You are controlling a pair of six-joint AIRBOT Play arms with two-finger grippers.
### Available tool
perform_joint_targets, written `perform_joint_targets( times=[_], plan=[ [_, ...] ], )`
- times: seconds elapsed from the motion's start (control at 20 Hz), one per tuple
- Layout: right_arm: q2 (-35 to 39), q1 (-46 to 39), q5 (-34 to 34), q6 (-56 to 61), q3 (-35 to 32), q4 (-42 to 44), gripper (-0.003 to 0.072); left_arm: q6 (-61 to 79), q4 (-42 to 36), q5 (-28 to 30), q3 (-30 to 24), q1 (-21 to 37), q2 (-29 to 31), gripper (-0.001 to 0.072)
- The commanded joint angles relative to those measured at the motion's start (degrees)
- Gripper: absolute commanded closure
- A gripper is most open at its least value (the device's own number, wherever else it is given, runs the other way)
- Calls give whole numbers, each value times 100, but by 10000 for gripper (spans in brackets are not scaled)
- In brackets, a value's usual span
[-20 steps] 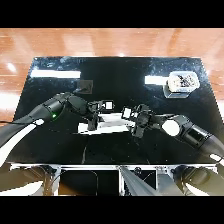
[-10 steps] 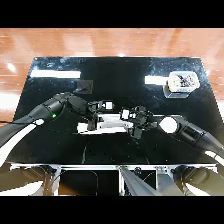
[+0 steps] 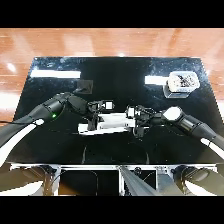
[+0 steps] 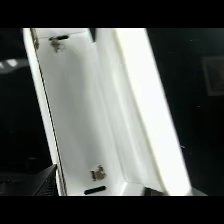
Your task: Fold the box and place the chain.
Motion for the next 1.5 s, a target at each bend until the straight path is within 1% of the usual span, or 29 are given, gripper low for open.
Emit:
perform_joint_targets(
  times=[0.0,0.2,0.5,0.65,1.05,1.1,1.15,1.45],
  plan=[
    [-249,-90,293,-590,4,356,-29,2,0,4,7,2,4,691],
    [-317,-70,221,-588,4,354,-29,2,0,0,7,2,4,691],
    [-492,173,26,-588,2,323,-28,2,0,4,7,2,4,692],
    [-492,170,15,-332,2,-55,-28,2,0,7,7,2,4,691],
    [-492,160,35,-302,-2,-48,-26,2,0,24,7,2,4,691],
    [-492,160,35,-262,-2,-50,87,2,0,26,7,2,4,691],
    [-492,160,35,-219,-2,-50,106,2,0,26,7,2,4,691],
    [-492,160,31,-216,-2,-46,105,2,-2,22,7,2,4,691]
  ],
)
